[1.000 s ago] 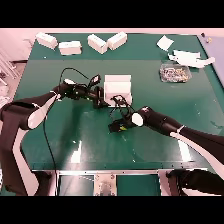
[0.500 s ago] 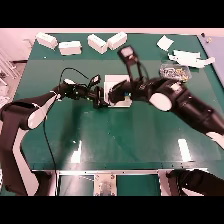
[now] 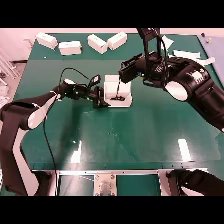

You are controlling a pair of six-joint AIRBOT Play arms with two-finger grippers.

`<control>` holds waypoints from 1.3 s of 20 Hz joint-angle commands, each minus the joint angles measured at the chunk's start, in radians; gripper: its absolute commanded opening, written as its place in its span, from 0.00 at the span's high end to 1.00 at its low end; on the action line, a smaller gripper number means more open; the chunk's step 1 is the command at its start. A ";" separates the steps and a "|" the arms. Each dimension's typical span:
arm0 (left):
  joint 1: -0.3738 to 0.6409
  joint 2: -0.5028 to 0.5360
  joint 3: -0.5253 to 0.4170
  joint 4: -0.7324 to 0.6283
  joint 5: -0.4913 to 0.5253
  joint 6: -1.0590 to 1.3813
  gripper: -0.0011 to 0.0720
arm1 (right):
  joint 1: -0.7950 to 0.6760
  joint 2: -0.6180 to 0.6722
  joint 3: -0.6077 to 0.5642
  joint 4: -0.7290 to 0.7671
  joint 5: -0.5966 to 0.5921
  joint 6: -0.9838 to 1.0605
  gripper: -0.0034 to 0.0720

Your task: Fold the box and place the chain.

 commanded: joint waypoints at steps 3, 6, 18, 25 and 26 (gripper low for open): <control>0.000 0.000 0.000 0.001 0.004 0.000 0.25 | -0.021 -0.059 -0.033 0.032 -0.010 0.000 0.94; 0.000 0.000 0.000 0.001 0.011 0.000 0.25 | -0.021 -0.082 -0.106 0.047 -0.010 0.022 0.94; 0.000 0.000 0.000 0.005 0.046 0.001 0.25 | -0.124 -0.201 -0.210 0.009 -0.050 -0.008 0.37; 0.000 0.000 0.000 0.005 0.045 0.000 0.26 | -0.356 -0.105 -0.211 0.064 -0.335 -0.132 0.68; 0.000 0.000 0.000 0.005 0.045 0.000 0.25 | -0.386 -0.112 -0.211 0.107 -0.376 -0.168 0.74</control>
